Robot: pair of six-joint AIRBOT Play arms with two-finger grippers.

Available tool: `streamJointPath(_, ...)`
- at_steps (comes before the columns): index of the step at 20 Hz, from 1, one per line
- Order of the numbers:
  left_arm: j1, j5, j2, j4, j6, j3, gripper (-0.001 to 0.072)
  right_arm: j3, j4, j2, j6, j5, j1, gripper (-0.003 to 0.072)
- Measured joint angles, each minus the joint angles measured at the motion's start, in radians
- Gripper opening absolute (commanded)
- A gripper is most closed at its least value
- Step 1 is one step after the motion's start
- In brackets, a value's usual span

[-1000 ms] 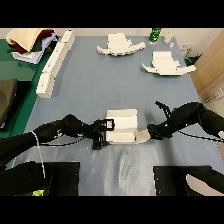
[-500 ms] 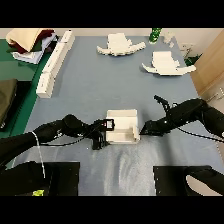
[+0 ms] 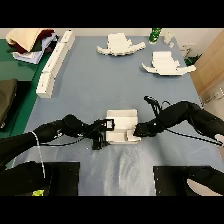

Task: Fold the box.

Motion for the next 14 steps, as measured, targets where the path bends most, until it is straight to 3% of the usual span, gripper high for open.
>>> streamJointPath(4,0.0,0.0,0.0,0.0,0.0,0.0,0.0374,0.085,-0.277,-0.048,0.313,0.01,0.204,0.0384)
streamJointPath(7,0.0,0.0,0.0,0.0,0.0,0.0,0.0373,0.157,-0.464,-0.109,0.544,-0.046,0.333,0.0382)
streamJointPath(14,0.0,0.0,0.0,0.0,0.0,0.0,0.0374,0.219,-0.613,-0.242,0.826,-0.091,0.43,0.034)
